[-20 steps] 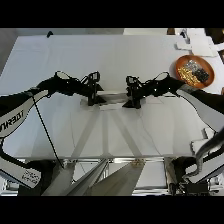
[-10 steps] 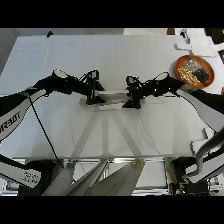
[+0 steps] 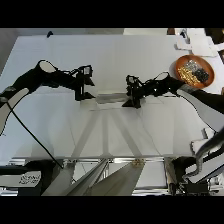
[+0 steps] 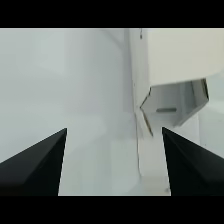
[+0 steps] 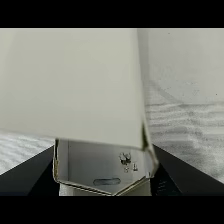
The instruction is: Fold the box and place the chain.
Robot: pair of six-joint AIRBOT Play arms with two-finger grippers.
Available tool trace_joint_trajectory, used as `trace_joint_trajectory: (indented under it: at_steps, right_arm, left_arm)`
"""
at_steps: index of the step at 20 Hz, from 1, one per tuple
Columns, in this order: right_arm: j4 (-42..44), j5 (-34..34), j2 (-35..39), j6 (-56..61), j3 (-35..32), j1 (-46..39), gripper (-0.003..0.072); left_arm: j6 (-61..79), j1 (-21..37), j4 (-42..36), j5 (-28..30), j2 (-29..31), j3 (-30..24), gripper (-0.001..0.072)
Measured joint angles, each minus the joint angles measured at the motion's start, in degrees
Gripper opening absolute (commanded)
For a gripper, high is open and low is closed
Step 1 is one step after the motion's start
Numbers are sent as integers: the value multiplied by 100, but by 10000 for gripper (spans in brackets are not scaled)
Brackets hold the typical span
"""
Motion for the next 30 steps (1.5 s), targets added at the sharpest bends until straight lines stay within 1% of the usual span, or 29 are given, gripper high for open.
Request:
trace_joint_trajectory:
  at_steps: [2, 3, 4, 6, 7, 8, 10, 11, 13, 18, 21, 23, 24, 26, 28, 30]
  right_arm:
    - [-4, 9, 0, 0, 0, 0, 406]
    - [-4, 11, 0, -2, 0, 0, 406]
    - [-4, 13, 0, -2, 0, 0, 406]
    - [-4, 17, 0, -4, 0, 0, 406]
    - [-7, 20, 0, -4, 0, 0, 406]
    - [-7, 22, 0, -4, 0, 0, 406]
    - [-7, 22, 0, -4, 0, 0, 406]
    - [-7, 24, 0, -4, 0, 0, 406]
    - [-7, 24, 0, -7, 0, 0, 406]
    - [-7, 24, 0, -7, 0, 0, 406]
    - [-7, 24, 0, -7, 0, 0, 406]
    - [-7, 24, 0, -7, 0, 0, 406]
    - [-7, 24, 0, -7, 0, 0, 406]
    - [-7, 24, 0, -7, 0, 0, 406]
    - [-7, 24, 0, -7, 0, 0, 406]
    - [-7, 24, 0, -7, 0, 0, 406]
  left_arm:
    - [-361, 87, 387, -52, 247, 0, 212]
    - [-557, 131, 610, -168, 361, 0, 59]
    - [-767, 170, 800, -348, 466, 0, 11]
    - [-1054, 203, 977, -861, 608, 0, 11]
    - [-1134, 201, 892, -1088, 647, 0, 12]
    - [-1185, 179, 732, -1239, 675, 0, 12]
    - [-1248, 70, 280, -1287, 710, 0, 12]
    - [-1268, -7, 109, -1191, 719, 0, 11]
    - [-1384, -210, -162, -721, 713, 0, 11]
    - [-1624, -514, -367, 186, 555, 0, 12]
    - [-2048, -520, -98, 726, 518, 0, 10]
    - [-2450, -498, 363, 822, 503, 0, 9]
    - [-2573, -494, 566, 756, 501, 0, 9]
    - [-2586, -494, 811, 269, 496, 0, 9]
    - [-2387, -494, 748, -142, 496, 0, 9]
    - [-2142, -494, 422, -299, 496, 0, 10]
